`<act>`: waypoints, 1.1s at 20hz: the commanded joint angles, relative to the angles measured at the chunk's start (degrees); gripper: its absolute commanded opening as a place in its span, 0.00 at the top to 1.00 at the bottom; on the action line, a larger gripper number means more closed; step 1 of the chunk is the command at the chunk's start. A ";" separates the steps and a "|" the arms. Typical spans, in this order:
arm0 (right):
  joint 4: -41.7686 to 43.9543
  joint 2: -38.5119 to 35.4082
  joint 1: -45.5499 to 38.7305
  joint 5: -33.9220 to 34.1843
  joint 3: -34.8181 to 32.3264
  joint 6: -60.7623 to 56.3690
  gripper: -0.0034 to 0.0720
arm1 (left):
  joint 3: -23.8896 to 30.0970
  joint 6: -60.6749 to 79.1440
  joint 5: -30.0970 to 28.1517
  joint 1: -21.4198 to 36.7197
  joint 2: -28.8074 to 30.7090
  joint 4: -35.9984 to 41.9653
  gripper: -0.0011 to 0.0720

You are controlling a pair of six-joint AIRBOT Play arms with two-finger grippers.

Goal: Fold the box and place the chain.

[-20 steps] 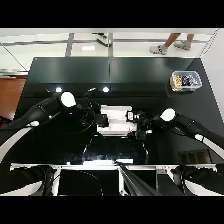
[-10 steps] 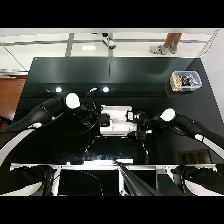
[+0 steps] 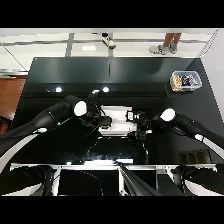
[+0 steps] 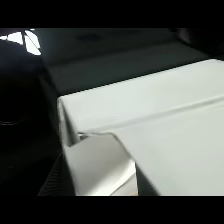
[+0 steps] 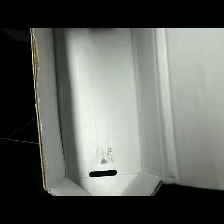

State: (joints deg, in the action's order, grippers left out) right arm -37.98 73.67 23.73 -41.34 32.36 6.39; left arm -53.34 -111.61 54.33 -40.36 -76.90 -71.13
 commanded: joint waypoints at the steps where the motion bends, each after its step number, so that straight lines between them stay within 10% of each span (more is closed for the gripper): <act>1: 0.00 0.04 0.04 -0.02 -0.02 0.00 0.33 | -0.20 -3.52 -0.63 -1.31 -1.16 -2.43 0.32; 7: 0.00 0.04 0.04 -0.02 -0.02 0.00 0.33 | -6.19 -7.91 4.83 -6.05 -6.08 -12.55 0.33; 10: 0.00 0.04 0.04 -0.02 -0.02 0.00 0.33 | -6.43 -10.36 4.90 -6.45 -6.25 -15.34 0.60; 22: 0.00 0.04 0.04 -0.02 -0.02 0.00 0.33 | -6.45 -13.66 7.26 -6.45 -8.13 -15.13 0.72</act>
State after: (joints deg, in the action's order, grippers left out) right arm -37.98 73.67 23.73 -41.34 32.36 6.39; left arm -59.75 -124.31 60.99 -46.78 -84.77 -86.13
